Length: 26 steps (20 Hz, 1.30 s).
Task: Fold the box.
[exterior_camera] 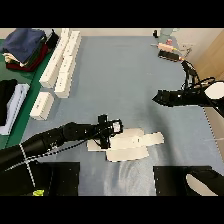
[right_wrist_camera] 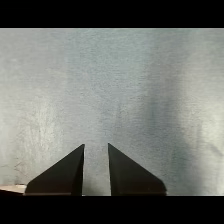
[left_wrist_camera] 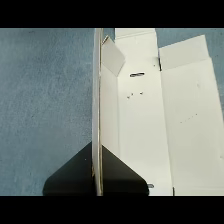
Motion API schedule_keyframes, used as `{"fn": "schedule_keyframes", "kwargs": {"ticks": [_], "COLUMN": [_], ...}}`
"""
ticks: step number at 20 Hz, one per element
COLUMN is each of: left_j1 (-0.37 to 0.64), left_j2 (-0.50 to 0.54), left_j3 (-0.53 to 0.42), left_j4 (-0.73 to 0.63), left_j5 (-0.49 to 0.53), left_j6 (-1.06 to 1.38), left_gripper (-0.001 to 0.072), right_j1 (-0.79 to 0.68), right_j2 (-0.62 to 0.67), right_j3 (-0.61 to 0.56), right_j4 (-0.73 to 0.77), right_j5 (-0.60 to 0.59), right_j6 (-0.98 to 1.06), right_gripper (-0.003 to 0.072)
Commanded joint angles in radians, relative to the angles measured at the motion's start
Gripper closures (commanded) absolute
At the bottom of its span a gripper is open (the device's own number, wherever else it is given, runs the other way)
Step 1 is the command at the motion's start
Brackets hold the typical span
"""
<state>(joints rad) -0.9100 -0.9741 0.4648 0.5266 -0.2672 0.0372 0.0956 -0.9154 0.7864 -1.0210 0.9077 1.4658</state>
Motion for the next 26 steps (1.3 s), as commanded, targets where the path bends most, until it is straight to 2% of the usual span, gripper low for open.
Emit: {"fn": "schedule_keyframes", "kwargs": {"ticks": [1, 7, 16, 17, 18, 21, 23, 26], "left_j1": [-0.015, -0.075, -0.075, -0.075, -0.075, -0.075, -0.075, -0.075], "left_j2": [-0.001, 0.000, 0.000, 0.001, 0.002, 0.002, 0.002, 0.002], "left_j3": [-0.001, -0.001, -0.001, -0.001, 0.000, 0.000, 0.000, 0.000], "left_j4": [0.001, 0.000, 0.000, 0.000, 0.000, 0.000, 0.000, 0.000], "left_j5": [-0.007, -0.008, -0.029, -0.033, -0.029, -0.028, -0.029, -0.029], "left_j6": [-0.003, -0.012, -0.057, -0.057, -0.056, -0.056, -0.056, -0.056], "left_gripper": [0.0696, 0.0696, 0.0695, 0.0695, 0.0696, 0.0695, 0.0695, 0.0695], "right_j1": [0.000, 0.000, 0.000, 0.000, 0.000, 0.000, 0.000, 0.033], "right_j2": [0.000, 0.000, 0.001, 0.003, 0.013, 0.107, 0.202, 0.343], "right_j3": [0.000, 0.000, 0.000, 0.000, 0.002, 0.002, -0.001, -0.075], "right_j4": [0.001, 0.001, 0.001, 0.000, -0.009, -0.129, -0.209, -0.183], "right_j5": [0.000, 0.000, 0.024, 0.053, 0.090, 0.190, 0.340, 0.538], "right_j6": [0.000, 0.000, 0.000, 0.000, 0.001, 0.163, 0.290, 0.340], "right_gripper": [0.0465, 0.0465, 0.0469, 0.0543, 0.0684, 0.0685, 0.0685, 0.0685]}}
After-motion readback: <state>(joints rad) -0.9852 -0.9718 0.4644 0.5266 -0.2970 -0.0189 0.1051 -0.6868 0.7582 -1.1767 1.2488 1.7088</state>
